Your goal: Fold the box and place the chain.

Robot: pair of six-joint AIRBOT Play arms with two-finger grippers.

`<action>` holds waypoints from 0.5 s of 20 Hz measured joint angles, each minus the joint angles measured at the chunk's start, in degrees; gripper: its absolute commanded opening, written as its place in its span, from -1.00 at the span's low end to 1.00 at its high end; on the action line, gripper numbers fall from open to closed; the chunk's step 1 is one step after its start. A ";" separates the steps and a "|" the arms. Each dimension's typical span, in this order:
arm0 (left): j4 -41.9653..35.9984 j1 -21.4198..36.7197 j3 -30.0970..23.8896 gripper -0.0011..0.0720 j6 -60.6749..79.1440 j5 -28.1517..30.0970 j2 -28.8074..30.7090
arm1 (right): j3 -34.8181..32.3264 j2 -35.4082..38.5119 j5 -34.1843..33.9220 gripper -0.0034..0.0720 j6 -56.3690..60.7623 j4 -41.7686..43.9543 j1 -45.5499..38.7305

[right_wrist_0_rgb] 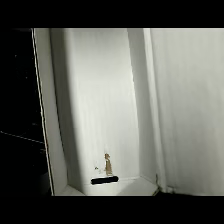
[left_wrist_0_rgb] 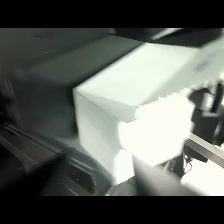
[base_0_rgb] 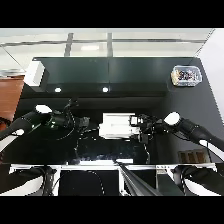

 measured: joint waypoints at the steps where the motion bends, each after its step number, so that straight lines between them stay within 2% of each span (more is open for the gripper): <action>1: -0.31 0.09 0.00 0.57 0.28 -0.26 0.00 | 0.00 -0.02 0.00 0.04 0.00 0.00 0.00; 5: -0.87 -0.57 0.02 0.54 0.85 -1.22 0.00 | 0.00 -0.02 0.00 0.03 0.00 0.00 0.00; 6: -1.03 -0.96 0.02 0.42 0.98 -1.22 0.00 | 0.00 -0.02 0.00 0.03 0.02 0.00 0.00; 10: -1.03 -3.19 0.70 0.42 1.11 -1.38 0.00 | 0.00 0.00 0.00 0.03 0.00 0.00 0.00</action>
